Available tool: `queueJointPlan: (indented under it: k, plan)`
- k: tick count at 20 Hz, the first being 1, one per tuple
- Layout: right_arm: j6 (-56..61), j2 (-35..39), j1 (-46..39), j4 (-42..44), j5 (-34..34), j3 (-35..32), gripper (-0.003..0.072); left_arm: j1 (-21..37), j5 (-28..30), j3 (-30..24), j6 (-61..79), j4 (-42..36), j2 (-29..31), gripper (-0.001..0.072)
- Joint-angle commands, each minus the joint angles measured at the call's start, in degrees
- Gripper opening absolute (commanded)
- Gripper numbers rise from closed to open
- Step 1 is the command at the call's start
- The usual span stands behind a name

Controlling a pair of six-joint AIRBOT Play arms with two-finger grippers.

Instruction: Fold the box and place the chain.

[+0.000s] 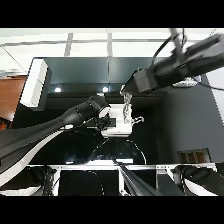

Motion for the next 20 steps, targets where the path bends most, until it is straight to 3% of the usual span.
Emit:
queueJointPlan:
  k: [1,5,7,8,9,14,17,18,19,20]
  plan:
    - [0.0,0.0,0.22,-2.51,-5.07,-9.25,0.0015,-0.02,0.02,0.07,0.0,0.02,-0.04,0.0029]
    - [1.29,-0.15,1.07,-2.03,-16.52,-24.61,0.0017,-0.02,0.0,0.07,0.0,0.02,-0.04,0.0029]
    - [1.29,-0.15,1.05,-2.36,-19.06,-29.83,0.0031,-0.02,0.02,0.07,0.0,0.02,-0.04,0.0029]
    - [1.27,-0.15,1.03,-2.73,-19.41,-31.01,0.0232,-0.02,0.02,0.07,0.0,0.04,-0.04,0.0029]
    - [1.16,-0.07,0.79,-3.39,-18.49,-31.17,0.0379,-0.02,0.02,0.07,0.0,0.04,-0.04,0.0029]
    - [-7.91,8.13,-10.12,-6.97,-12.5,-32.02,0.0379,-0.02,0.02,0.07,0.0,0.02,-0.04,0.0029]
    - [-20.68,15.1,-15.13,-10.43,-22.47,-42.27,0.0381,-0.02,0.0,0.07,0.0,0.02,-0.04,0.0029]
    - [-26.01,15.43,-15.17,-10.78,-25.97,-46.49,0.0448,-0.04,0.04,0.07,0.0,0.0,-0.04,0.0029]
    - [-29.79,14.95,-14.86,-9.99,-29.14,-49.86,0.0706,-0.02,0.02,0.07,0.0,0.07,-0.04,0.0029]
    - [-34.18,14.25,-14.14,-9.14,-32.2,-52.78,0.0706,0.0,0.02,0.07,0.0,0.09,-0.04,0.0029]
